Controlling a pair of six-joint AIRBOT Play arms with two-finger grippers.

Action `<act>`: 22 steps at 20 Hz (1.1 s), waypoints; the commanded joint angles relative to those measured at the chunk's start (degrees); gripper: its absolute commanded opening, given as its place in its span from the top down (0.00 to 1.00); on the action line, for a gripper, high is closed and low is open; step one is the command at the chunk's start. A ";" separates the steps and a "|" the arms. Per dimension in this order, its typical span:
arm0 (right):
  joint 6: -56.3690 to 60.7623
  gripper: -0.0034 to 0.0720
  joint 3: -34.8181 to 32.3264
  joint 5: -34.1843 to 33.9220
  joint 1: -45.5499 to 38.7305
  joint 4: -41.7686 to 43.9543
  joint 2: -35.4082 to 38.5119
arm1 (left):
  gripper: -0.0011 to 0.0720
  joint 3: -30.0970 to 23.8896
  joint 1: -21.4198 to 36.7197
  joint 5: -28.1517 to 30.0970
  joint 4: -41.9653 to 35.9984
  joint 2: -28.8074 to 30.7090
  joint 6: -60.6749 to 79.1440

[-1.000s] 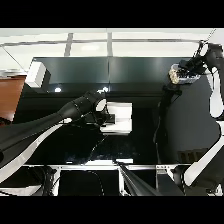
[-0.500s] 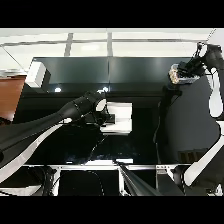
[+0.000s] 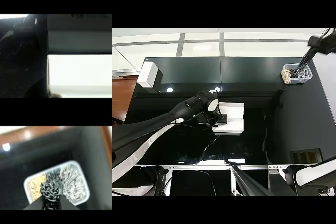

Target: Fold the box and place the chain.

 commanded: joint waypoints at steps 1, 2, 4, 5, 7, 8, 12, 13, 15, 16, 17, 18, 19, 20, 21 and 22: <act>-1.95 0.94 0.02 0.17 -0.02 0.24 9.01 | 0.95 0.04 0.04 -0.07 0.00 0.04 0.00; -2.14 0.94 0.02 1.60 0.15 0.92 11.58 | 0.95 0.04 0.04 -0.07 0.00 0.04 0.00; -4.96 0.94 0.00 7.72 0.74 3.69 16.35 | 0.95 0.04 0.04 -0.07 0.00 0.04 0.00; -7.52 0.94 -0.15 12.41 1.31 6.34 18.71 | 0.95 0.04 0.04 -0.07 0.00 0.04 0.00; -11.19 0.94 -5.92 12.63 3.21 12.00 26.34 | 0.95 0.04 0.04 -0.04 0.00 0.04 0.00; -12.22 0.94 -9.31 13.55 4.20 13.88 30.12 | 0.95 0.04 0.04 -0.02 0.00 0.04 0.00; -15.47 0.94 -24.35 18.34 7.52 22.10 43.25 | 0.95 0.04 0.04 -0.04 0.02 0.04 0.00; -16.24 0.93 -28.33 19.93 7.76 26.60 45.42 | 0.95 0.04 0.04 -0.04 0.00 0.04 0.00; -17.86 0.94 -36.48 22.49 8.31 38.62 47.82 | 0.95 0.04 0.04 -0.04 0.00 0.04 0.00; -19.69 0.94 -40.39 22.86 9.42 43.82 48.24 | 0.95 0.04 0.04 -0.04 0.02 0.04 0.00; -20.76 0.93 -44.33 22.34 11.15 47.78 48.26 | 0.95 0.04 0.04 -0.02 0.02 0.04 0.00; -21.46 0.94 -47.89 20.11 13.18 49.72 48.24 | 0.95 0.04 0.04 -0.04 0.00 0.04 0.00; -21.70 0.94 -51.45 16.72 15.47 50.42 48.22 | 0.95 0.04 0.04 -0.04 0.02 0.04 0.00; -21.68 0.93 -54.82 12.90 17.84 51.17 48.19 | 0.95 0.04 0.04 -0.04 0.02 0.04 0.00; -21.68 0.94 -57.51 9.49 20.00 52.28 48.11 | 0.95 0.04 0.04 -0.07 0.02 0.04 0.00; -21.68 0.93 -60.22 5.70 22.21 54.01 47.98 | 0.95 0.04 0.04 -0.04 0.00 0.04 0.00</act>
